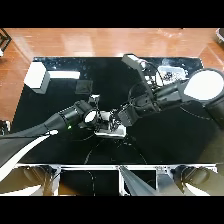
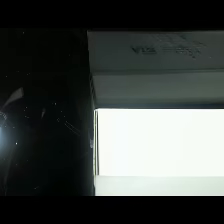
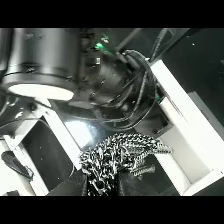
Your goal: Fold the box and place the chain.
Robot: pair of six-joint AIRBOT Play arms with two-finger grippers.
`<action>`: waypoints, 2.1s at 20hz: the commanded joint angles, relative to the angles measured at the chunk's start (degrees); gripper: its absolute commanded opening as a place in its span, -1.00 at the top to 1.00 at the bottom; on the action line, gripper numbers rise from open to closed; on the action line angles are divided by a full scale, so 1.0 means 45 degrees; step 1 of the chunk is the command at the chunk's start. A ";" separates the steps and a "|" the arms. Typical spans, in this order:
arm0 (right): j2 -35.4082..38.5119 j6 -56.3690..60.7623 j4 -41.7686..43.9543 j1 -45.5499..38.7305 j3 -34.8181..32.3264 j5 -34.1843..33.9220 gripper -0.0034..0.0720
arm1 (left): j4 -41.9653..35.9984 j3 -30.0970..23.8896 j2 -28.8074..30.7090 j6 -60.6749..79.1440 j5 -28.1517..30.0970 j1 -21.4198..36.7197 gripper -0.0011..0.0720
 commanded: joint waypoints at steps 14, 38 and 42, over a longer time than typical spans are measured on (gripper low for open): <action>-0.1166 0.0879 -0.0175 0.0661 -0.2482 -0.3016 0.85 | -0.0005 -0.0005 -0.0010 0.0000 0.0000 -0.0005 0.91; 0.3177 0.1307 -0.3366 -0.4007 -0.2463 0.0753 -0.72 | 0.0097 0.0005 0.3138 0.2195 -0.1749 0.0185 -0.63; 0.2963 0.1457 -0.3920 -0.3944 -0.2463 0.2195 -0.97 | 0.1171 -0.0243 0.5610 0.3492 -0.5047 0.1127 -0.63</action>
